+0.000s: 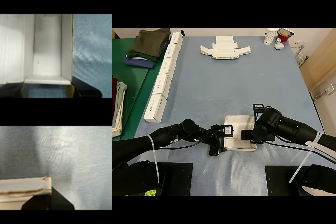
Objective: Fold the box.
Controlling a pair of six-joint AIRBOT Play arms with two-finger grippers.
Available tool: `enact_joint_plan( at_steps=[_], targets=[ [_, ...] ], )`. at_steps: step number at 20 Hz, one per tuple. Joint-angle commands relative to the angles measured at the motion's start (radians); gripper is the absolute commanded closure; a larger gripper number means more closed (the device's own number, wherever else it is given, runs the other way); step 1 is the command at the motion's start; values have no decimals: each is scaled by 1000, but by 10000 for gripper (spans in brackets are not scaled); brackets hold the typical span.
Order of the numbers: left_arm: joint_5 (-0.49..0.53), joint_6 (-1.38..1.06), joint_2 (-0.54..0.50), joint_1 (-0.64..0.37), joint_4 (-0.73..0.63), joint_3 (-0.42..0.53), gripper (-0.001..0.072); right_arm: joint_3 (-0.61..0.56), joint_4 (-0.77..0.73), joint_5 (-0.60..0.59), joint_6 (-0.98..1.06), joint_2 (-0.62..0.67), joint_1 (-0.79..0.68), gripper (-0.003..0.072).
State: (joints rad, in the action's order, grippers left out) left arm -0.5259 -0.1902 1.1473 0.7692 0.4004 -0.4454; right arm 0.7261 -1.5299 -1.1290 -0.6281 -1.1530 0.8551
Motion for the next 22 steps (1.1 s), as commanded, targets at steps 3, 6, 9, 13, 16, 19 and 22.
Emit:
enact_joint_plan(
  at_steps=[3,6,9,13,16,19,22],
  targets=[
    [0,0,1,0,0,0,181,0,-7,-25,1,10,1,312],
    [0,0,1,0,0,0,181,0,-7,-51,1,14,1,310],
    [0,0,1,0,0,0,181,0,-7,-57,1,14,1,311],
    [0,0,1,0,0,0,181,0,-7,-62,0,14,1,493],
    [0,0,1,0,0,0,181,0,-5,-62,0,14,1,672],
    [0,0,1,0,0,0,181,0,-3,-61,-5,15,1,384],
    [0,0,1,0,0,0,181,1,-3,-67,-45,36,1,277]
  ],
)
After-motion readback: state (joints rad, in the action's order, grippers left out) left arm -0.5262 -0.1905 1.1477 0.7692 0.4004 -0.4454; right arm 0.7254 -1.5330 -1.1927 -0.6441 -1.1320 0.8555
